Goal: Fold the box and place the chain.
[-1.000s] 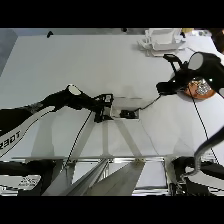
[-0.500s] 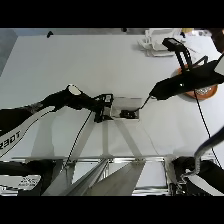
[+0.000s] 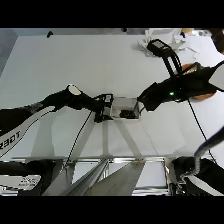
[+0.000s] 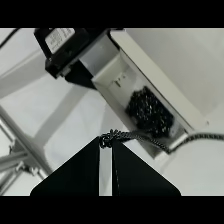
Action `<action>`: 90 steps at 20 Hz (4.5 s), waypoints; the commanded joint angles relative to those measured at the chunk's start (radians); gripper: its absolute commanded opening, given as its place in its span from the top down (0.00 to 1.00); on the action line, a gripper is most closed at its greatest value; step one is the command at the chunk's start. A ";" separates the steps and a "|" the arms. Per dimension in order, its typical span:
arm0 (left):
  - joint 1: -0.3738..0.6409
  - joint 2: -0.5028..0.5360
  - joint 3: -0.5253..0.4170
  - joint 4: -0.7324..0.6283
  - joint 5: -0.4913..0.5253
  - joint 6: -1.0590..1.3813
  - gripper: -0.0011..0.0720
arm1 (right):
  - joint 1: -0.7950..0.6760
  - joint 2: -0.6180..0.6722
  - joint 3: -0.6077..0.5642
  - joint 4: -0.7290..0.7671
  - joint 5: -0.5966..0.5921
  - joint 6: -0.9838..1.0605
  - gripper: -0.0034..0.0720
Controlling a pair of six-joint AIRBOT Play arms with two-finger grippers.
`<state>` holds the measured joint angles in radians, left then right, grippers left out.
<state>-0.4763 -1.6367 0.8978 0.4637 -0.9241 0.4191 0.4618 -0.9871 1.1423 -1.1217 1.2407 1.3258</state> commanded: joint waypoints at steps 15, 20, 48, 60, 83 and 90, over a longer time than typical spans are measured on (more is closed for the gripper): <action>0.001 0.001 0.001 0.000 0.000 0.000 0.64 | 0.038 -0.169 -0.297 0.001 -0.196 -0.093 0.63; 0.001 0.001 0.001 0.000 0.000 0.000 0.64 | 0.037 -0.057 -0.198 -0.017 -0.164 -0.118 0.67; 0.001 0.001 0.001 0.000 0.000 0.000 0.64 | -0.351 -0.515 -0.158 -0.322 -0.386 0.086 0.52; 0.001 0.001 0.001 0.000 0.000 0.000 0.64 | -0.351 -0.469 -0.157 -0.319 -0.360 0.053 0.93; 0.001 0.001 0.001 0.000 0.000 0.000 0.64 | -0.135 0.127 -0.158 0.396 -0.166 -0.419 0.93; 0.001 0.001 0.001 0.000 0.000 0.000 0.64 | -0.013 0.056 -0.158 0.380 -0.333 -0.436 0.93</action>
<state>-0.4763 -1.6367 0.8978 0.4637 -0.9241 0.4191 0.4149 -0.8936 0.9844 -0.7467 0.9581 0.9035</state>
